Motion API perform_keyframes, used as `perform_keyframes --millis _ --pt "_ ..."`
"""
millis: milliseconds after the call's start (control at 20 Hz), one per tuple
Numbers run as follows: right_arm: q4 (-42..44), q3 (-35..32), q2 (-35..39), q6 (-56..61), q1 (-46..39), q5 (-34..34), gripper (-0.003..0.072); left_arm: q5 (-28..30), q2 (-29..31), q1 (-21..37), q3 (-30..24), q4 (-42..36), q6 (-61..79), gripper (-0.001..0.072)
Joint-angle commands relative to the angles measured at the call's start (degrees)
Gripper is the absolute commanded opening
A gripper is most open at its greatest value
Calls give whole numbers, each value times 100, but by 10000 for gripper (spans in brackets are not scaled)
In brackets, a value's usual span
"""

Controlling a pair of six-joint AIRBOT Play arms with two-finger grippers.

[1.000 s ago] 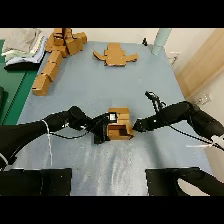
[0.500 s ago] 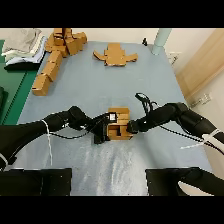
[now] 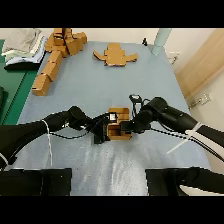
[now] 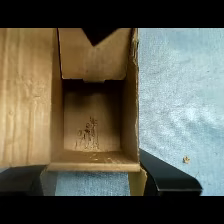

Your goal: Fold the box.

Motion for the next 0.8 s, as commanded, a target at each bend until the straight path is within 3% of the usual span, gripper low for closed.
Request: perform_keyframes --millis 0,300,500,550,700,750 --pt "-249 210 -455 990 282 -155 389 0 2 4 0 2 2 479" --pt "-428 286 -785 1401 282 -160 368 0 2 4 0 2 2 478" --pt "-553 286 -890 1436 282 -188 42 -2 2 4 0 2 2 478" --pt "-553 286 -920 1377 282 -201 3 -2 2 4 0 2 2 478" --pt "-538 289 -938 1193 284 -181 10 0 2 4 0 2 2 479" --pt "-501 302 -927 1189 284 -184 237 0 2 4 0 2 2 478"
